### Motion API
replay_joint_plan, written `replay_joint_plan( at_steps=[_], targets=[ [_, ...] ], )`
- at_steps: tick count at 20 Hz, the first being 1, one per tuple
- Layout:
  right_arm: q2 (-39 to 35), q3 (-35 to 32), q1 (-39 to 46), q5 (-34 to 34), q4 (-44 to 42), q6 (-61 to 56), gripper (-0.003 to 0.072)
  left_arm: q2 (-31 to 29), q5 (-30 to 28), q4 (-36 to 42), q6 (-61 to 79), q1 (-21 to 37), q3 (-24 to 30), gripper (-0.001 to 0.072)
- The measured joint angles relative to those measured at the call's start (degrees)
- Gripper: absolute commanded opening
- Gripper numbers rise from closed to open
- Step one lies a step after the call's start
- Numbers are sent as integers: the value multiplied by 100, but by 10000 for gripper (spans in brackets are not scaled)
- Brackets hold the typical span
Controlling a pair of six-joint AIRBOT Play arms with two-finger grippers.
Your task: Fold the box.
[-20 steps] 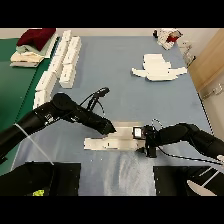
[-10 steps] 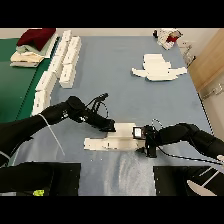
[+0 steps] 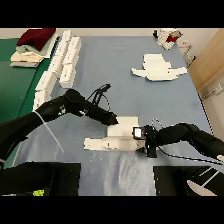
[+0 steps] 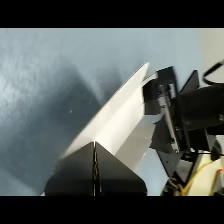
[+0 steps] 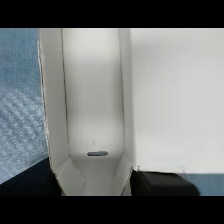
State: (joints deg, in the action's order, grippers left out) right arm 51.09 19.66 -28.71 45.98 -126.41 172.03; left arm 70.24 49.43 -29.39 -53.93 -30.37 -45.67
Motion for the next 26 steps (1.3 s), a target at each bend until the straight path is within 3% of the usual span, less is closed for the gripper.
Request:
replay_joint_plan(
  at_steps=[5,12,13,14,15,20,26],
  targets=[
    [0,0,0,0,0,0,514,-955,33,-721,299,-181,-24,9],
    [0,0,0,0,0,0,514,-2170,90,-2100,273,-1167,553,13],
    [0,0,0,0,0,0,514,-2345,90,-2210,442,-1222,732,56],
    [0,0,0,0,0,0,514,-2505,111,-2291,721,-1235,916,445],
    [0,0,0,0,0,0,514,-2667,105,-2317,1093,-1231,1115,687],
    [0,0,0,0,2,0,514,-3202,48,-2326,2592,-850,1963,688],
    [0,0,0,-2,2,0,514,-3176,-278,-2035,3523,-647,2433,688]
  ],
)
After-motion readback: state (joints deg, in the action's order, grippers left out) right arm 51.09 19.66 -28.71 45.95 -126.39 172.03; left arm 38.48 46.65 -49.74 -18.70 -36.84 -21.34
